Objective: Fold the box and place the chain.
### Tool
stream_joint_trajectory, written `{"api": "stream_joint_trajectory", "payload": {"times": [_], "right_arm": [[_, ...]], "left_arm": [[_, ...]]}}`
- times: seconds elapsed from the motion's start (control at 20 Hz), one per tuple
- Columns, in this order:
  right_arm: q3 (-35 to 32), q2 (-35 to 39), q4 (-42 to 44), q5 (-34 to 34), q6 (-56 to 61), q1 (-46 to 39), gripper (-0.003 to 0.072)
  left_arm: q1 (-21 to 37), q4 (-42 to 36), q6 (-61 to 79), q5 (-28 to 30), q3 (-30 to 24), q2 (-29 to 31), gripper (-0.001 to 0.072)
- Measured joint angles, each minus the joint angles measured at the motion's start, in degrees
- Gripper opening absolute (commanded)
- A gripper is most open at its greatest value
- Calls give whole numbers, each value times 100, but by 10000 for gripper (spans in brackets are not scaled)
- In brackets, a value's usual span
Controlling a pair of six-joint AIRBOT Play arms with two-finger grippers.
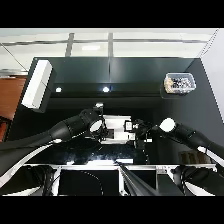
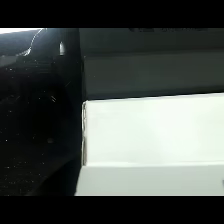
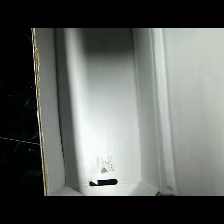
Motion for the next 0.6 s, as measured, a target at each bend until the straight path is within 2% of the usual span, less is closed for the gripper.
{"api": "stream_joint_trajectory", "payload": {"times": [0.05,0.25,0.3,0.35,0.4,0.6], "right_arm": [[0,0,0,0,0,0,417],[0,0,-2,0,9,-2,417],[0,0,-2,0,9,-2,417],[0,0,-7,-4,0,-2,417],[0,0,-4,-11,0,-2,417],[0,-4,9,-15,-2,0,417]], "left_arm": [[2,2,-22,0,0,0,32],[11,15,-42,28,-2,0,36],[11,15,-37,37,-2,0,132],[11,9,0,76,-2,0,312],[11,-50,-2,199,2,-4,402],[55,-39,-15,83,7,0,406]]}}
